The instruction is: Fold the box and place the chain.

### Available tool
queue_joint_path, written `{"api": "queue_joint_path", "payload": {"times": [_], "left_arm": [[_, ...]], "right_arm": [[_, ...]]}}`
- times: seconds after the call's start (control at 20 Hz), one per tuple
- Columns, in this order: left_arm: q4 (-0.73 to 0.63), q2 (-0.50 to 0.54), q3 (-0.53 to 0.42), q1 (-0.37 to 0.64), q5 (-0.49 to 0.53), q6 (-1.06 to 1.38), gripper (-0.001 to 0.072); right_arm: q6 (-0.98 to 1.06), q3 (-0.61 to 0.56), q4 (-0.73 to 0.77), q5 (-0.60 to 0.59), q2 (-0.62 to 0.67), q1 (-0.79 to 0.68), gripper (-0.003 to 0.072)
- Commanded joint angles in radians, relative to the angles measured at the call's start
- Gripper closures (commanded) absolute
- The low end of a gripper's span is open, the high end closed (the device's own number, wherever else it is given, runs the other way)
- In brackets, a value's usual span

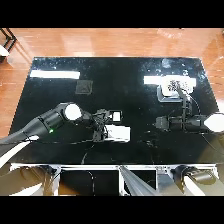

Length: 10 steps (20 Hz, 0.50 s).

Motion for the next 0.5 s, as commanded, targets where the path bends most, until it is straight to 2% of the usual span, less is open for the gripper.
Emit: {"api": "queue_joint_path", "payload": {"times": [0.0,0.45], "left_arm": [[0.0,0.0,0.0,-0.001,-0.002,-0.001,0.0081],[0.0,-0.004,0.0,-0.005,-0.002,-0.001,0.0081]], "right_arm": [[0.0,0.0,0.0,0.0,0.001,0.0,0.0663],[0.0,0.0,0.0,0.0,0.001,0.0,0.0663]]}}
